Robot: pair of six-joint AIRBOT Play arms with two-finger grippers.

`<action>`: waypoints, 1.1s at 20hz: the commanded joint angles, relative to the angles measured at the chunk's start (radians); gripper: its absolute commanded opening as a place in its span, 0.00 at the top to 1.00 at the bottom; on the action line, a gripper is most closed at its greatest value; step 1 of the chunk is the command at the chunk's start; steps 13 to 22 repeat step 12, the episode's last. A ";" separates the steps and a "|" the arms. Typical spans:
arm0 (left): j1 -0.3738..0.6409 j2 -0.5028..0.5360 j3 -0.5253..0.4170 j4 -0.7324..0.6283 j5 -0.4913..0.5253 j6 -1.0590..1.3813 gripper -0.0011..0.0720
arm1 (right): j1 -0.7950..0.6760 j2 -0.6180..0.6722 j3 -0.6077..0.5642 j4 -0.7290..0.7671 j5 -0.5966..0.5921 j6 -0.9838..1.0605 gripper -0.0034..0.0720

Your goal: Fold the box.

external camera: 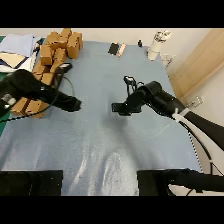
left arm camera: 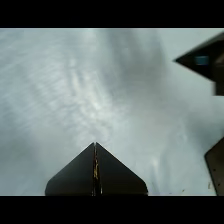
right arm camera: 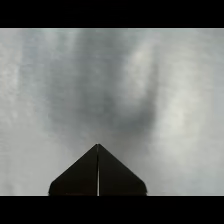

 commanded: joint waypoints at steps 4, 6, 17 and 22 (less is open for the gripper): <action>-0.161 -0.180 0.076 -0.015 0.087 -0.055 0.97 | -0.002 -0.137 0.120 0.109 -0.002 -0.053 0.95; -0.161 -0.179 0.075 -0.016 0.086 -0.055 0.97 | -0.002 -0.138 0.120 0.110 -0.002 -0.053 0.95; -0.161 -0.179 0.075 -0.015 0.086 -0.055 0.97 | -0.002 -0.138 0.120 0.109 -0.002 -0.053 0.95; -0.161 -0.179 0.075 -0.015 0.086 -0.055 0.97 | -0.002 -0.138 0.120 0.109 -0.002 -0.053 0.95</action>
